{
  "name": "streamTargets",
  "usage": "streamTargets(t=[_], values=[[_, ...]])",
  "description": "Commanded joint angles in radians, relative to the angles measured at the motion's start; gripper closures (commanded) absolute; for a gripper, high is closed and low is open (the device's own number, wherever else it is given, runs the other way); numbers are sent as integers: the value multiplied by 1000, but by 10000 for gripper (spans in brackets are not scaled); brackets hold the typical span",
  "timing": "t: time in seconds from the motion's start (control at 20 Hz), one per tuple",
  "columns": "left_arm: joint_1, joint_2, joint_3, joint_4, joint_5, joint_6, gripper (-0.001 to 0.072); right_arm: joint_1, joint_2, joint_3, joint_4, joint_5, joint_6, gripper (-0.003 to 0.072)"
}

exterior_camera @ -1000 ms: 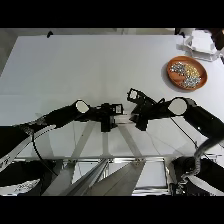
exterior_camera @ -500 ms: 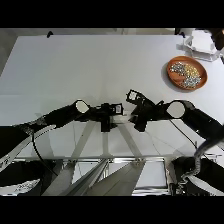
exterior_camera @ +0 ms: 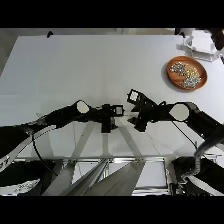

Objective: Fold the box and place the chain.

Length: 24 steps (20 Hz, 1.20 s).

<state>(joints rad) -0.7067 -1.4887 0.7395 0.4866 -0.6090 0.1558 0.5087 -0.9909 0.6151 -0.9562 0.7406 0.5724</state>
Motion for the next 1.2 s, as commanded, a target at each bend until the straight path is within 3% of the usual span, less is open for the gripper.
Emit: streamTargets(t=[0.0,0.1,0.3,0.4,0.5,1.15], values=[[1,0,0,-3,6,-3,505,1,17,0,-5,12,-5,202],[1,0,0,-3,6,-3,505,1,16,0,-6,13,-4,206],[1,0,0,-3,6,-3,505,1,2,-1,-10,13,-5,391],[1,0,0,-3,6,-3,505,1,-3,-1,-10,8,-6,399],[1,0,0,-3,6,-3,505,1,-3,-1,-10,2,-6,485],[1,0,0,-3,6,-3,505,1,-6,-55,27,-42,-4,485]])
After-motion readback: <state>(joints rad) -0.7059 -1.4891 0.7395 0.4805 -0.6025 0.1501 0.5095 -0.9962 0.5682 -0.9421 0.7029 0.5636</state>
